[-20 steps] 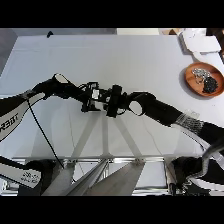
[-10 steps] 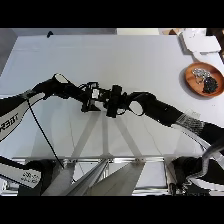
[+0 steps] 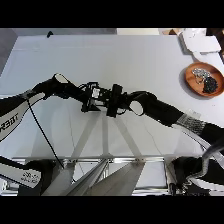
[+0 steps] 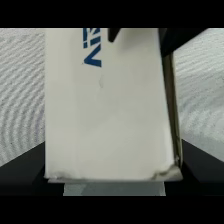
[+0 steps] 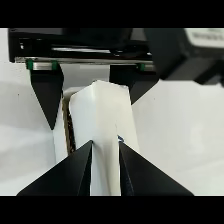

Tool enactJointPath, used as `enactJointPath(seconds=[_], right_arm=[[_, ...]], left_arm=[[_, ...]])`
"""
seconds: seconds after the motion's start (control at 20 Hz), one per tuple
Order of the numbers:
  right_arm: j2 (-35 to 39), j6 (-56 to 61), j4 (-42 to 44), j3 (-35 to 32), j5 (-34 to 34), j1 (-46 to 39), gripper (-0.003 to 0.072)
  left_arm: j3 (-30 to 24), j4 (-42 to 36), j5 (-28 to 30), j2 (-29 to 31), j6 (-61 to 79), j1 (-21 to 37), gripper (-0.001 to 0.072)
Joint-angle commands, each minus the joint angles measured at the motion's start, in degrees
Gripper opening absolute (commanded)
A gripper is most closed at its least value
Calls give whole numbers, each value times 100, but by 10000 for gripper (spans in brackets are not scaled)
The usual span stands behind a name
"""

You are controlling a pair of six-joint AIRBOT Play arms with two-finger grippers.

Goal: Fold the box and place the chain.

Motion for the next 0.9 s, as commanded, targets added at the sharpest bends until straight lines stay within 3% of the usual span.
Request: enactJointPath(seconds=[0.0,0.75,0.8,0.85], right_arm=[[50,380,2,2,-63,2,162],[-282,380,11,2,160,2,166],[-282,382,11,2,162,2,187],[-280,382,11,2,162,2,262]], left_arm=[[0,2,0,-2,-9,-2,333],[0,2,0,-2,-9,-2,333],[0,2,0,-2,-9,-2,333],[0,2,0,-2,-9,-2,333]])
